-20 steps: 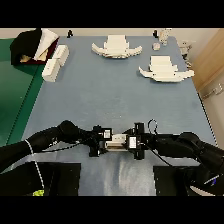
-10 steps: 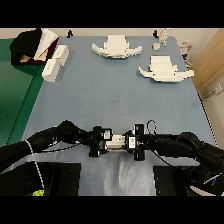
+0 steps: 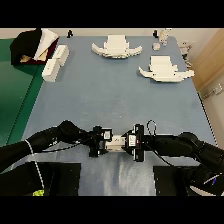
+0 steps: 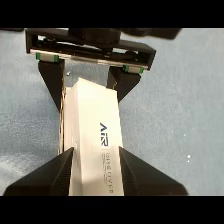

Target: Fold the box.

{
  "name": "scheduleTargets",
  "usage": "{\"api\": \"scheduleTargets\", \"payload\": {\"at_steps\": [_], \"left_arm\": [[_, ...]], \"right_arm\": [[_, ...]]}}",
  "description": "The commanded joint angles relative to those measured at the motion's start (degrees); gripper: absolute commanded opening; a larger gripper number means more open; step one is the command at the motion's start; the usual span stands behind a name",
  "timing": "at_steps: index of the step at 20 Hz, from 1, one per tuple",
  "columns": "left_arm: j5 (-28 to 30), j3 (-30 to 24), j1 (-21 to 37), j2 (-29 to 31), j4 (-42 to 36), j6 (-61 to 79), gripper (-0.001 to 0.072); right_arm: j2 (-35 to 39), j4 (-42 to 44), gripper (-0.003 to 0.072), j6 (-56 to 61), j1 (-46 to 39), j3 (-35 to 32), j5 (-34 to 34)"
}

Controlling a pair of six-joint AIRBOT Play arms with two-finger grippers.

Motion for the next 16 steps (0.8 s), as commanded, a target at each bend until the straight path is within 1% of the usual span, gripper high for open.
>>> {"api": "scheduleTargets", "payload": {"at_steps": [1, 5, 6, 7, 8, 10, 13, 14, 15, 16], "left_arm": [[0.11, 0.02, -0.02, -0.02, -0.07, -0.04, 0.0453], [0.11, 0.02, -0.02, -0.02, -0.07, -0.04, 0.0453], [0.11, 0.02, -0.02, -0.02, -0.04, -0.04, 0.0453], [0.11, 0.02, -0.02, -0.02, -0.07, -0.04, 0.0453], [0.11, 0.02, -0.02, -0.02, -0.04, -0.04, 0.0453], [0.11, 0.02, -0.02, -0.02, -0.04, -0.04, 0.0453], [0.11, 0.02, -0.02, -0.02, -0.04, -0.04, 0.0453], [0.11, 0.02, -0.02, -0.02, -0.07, -0.04, 0.0453], [0.11, 0.02, -0.02, -0.02, -0.04, -0.04, 0.0453], [0.11, 0.02, -0.02, -0.02, -0.04, -0.04, 0.0453]], "right_arm": [[0.00, 0.35, 0.0456, 0.02, 0.07, 0.00, -0.13], [0.00, 0.81, 0.0457, 0.00, 0.07, 0.00, -0.13], [0.00, 1.01, 0.0487, 0.00, 0.07, 0.00, -0.15], [0.00, 1.20, 0.0615, 0.00, 0.07, 0.00, -0.13], [0.00, 1.20, 0.0619, 0.02, 0.07, 0.00, -0.15], [0.24, 1.25, 0.0619, 0.00, 0.07, 0.00, -0.13], [2.84, 2.14, 0.0612, 0.09, 0.04, 0.02, -0.13], [4.20, 2.23, 0.0577, 1.36, 0.00, 0.02, -0.09], [5.53, 2.21, 0.0574, 4.15, -0.02, 0.00, -0.11], [6.51, 2.19, 0.0515, 9.20, -0.11, 0.00, -0.11]]}}
